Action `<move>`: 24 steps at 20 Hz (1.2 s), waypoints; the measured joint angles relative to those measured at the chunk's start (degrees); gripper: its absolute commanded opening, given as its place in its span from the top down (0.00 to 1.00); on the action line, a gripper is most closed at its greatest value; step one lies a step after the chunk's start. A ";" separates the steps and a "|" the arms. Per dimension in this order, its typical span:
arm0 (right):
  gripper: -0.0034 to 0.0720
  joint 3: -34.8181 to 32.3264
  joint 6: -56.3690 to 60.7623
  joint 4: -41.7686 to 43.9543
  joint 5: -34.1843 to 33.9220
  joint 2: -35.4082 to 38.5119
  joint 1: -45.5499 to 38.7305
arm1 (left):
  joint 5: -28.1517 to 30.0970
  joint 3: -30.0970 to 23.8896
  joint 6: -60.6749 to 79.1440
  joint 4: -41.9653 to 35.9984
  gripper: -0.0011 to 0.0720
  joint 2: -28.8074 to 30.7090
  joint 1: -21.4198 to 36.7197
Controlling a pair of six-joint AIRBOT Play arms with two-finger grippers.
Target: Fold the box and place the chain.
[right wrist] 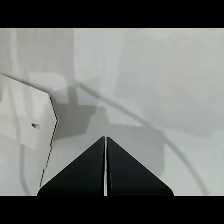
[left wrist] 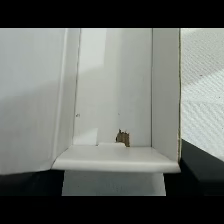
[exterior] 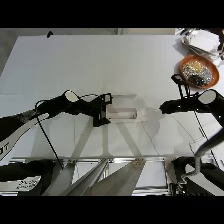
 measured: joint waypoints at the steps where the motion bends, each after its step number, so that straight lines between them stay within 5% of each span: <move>1: 0.94 -0.11 0.63 0.42 0.00 -1.18 0.72 | 0.00 0.00 0.00 0.00 0.39 0.00 0.00; 17: 0.93 -0.37 -4.81 15.06 5.18 -9.77 4.85 | 0.00 0.00 0.00 0.02 0.39 0.00 0.00; 20: 0.77 -0.37 -5.68 18.12 6.03 -9.16 4.94 | 0.00 0.00 -0.02 0.00 0.39 0.00 0.00; 24: 0.68 -0.37 -6.69 21.44 7.43 -7.34 4.96 | 0.00 0.00 -0.02 0.02 0.39 0.00 0.00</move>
